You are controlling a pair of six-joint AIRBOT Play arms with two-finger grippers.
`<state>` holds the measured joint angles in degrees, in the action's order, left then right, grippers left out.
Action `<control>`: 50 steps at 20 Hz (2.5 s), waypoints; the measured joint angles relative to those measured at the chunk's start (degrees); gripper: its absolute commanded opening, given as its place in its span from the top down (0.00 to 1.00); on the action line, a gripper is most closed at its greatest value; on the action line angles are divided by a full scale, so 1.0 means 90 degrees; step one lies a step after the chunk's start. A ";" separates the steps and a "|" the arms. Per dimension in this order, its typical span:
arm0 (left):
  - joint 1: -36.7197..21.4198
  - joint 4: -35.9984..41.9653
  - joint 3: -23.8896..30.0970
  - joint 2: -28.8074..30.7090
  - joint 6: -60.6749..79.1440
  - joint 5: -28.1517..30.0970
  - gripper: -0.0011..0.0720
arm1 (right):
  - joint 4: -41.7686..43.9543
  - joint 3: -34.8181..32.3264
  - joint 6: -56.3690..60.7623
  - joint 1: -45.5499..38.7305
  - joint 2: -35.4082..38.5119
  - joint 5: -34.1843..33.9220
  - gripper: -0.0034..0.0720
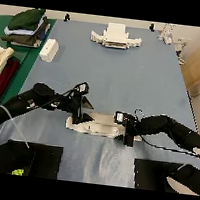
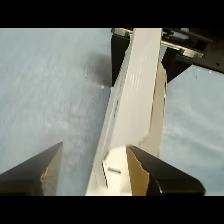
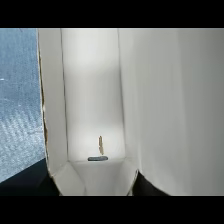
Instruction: Fold the box.
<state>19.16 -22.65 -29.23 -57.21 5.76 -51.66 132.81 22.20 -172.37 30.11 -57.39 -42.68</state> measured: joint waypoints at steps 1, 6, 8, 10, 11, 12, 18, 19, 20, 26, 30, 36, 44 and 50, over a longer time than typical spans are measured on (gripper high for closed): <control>-0.0102 -0.0367 0.0000 0.0306 -0.0520 -0.0153 0.19 | 0.0000 0.0000 0.0000 0.0000 0.0000 0.0000 0.24; -0.0362 -0.1897 0.0000 0.1664 -0.2730 -0.0962 0.96 | -0.0017 0.0000 -0.0002 0.0000 0.0000 0.0002 0.24; -0.0338 -0.2025 0.0000 0.2004 -0.3393 -0.1338 0.96 | -0.0017 0.0000 0.0000 0.0000 0.0000 0.0002 0.24; -0.0177 -0.1899 0.0000 0.2157 -0.4204 -0.1591 0.96 | -0.0019 0.0000 0.0000 0.0000 0.0000 0.0002 0.24; -0.0034 -0.1739 0.0000 0.2171 -0.4583 -0.1617 0.96 | -0.0019 0.0000 0.0000 0.0000 0.0000 0.0005 0.24; 0.0124 -0.1581 0.0000 0.2142 -0.4874 -0.1615 0.96 | -0.0019 0.0000 -0.0002 0.0000 -0.0002 0.0002 0.24; 0.0862 -0.0690 -0.0614 0.0925 -0.5778 -0.1061 0.96 | -0.0022 0.0000 0.0000 0.0000 -0.0002 0.0005 0.24; 0.0896 -0.0622 -0.0826 0.0605 -0.5821 -0.0993 0.96 | -0.0024 0.0000 0.0000 0.0000 -0.0002 0.0005 0.24; 0.0930 -0.0588 -0.1015 0.0304 -0.5860 -0.0908 0.96 | -0.0024 0.0000 -0.0002 0.0000 -0.0002 0.0005 0.24; 0.0986 -0.0469 -0.1780 -0.1132 -0.6018 -0.0430 0.96 | -0.0044 0.0000 0.0000 0.0000 -0.0002 0.0005 0.24; 0.0993 -0.0658 -0.1889 -0.1761 -0.6373 -0.0318 0.96 | -0.0044 0.0000 0.0000 0.0000 -0.0002 0.0005 0.24; 0.1008 -0.0877 -0.1906 -0.2344 -0.6698 -0.0423 0.96 | -0.0044 0.0000 0.0000 0.0000 -0.0002 0.0007 0.24; 0.1005 -0.0831 -0.1906 -0.2516 -0.6759 -0.0481 0.97 | -0.0044 0.0000 0.0002 0.0000 -0.0002 0.0007 0.24; 0.1001 -0.0908 -0.1938 -0.1853 -0.6336 -0.0488 0.97 | -0.0049 0.0000 -0.0005 0.0000 -0.0002 0.0005 0.24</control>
<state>28.16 -30.83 -46.68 -73.89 -51.27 -56.05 132.38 22.20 -172.42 30.11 -57.41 -42.63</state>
